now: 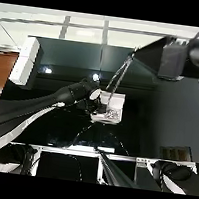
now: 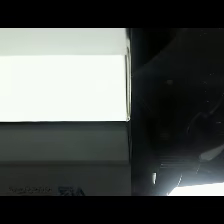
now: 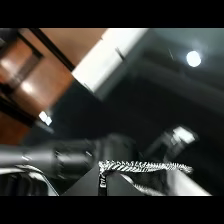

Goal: Fold the box and place the chain.

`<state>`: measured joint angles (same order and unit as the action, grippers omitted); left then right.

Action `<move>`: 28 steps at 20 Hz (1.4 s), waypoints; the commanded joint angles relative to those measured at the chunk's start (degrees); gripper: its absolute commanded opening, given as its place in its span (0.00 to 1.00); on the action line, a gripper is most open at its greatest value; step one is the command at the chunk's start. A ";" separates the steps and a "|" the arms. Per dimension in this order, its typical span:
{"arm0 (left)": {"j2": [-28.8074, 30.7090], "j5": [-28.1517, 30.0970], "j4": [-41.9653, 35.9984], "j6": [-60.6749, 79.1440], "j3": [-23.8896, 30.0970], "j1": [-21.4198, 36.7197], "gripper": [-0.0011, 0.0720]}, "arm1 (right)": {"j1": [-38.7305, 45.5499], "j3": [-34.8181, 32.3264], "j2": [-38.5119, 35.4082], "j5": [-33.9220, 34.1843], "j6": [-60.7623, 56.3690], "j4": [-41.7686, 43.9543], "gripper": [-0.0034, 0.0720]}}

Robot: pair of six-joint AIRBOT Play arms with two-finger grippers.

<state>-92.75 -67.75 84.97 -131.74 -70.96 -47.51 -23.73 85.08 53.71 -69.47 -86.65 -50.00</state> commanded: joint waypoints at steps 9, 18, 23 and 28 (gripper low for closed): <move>0.02 0.02 0.04 0.00 -0.02 0.04 0.05 | -0.31 -16.31 0.35 -2.97 -1.05 -3.85 0.07; 0.02 0.02 0.02 0.02 -0.02 0.04 0.05 | 2.05 -17.22 -0.28 -9.35 -3.82 -12.44 0.07; 0.02 0.04 0.04 0.00 -0.02 0.04 0.05 | -0.94 -25.35 -0.24 0.07 -3.80 -3.15 0.07; 0.02 0.04 0.02 -0.02 -0.02 0.04 0.05 | -3.65 -32.24 0.04 12.13 -5.16 -2.86 0.16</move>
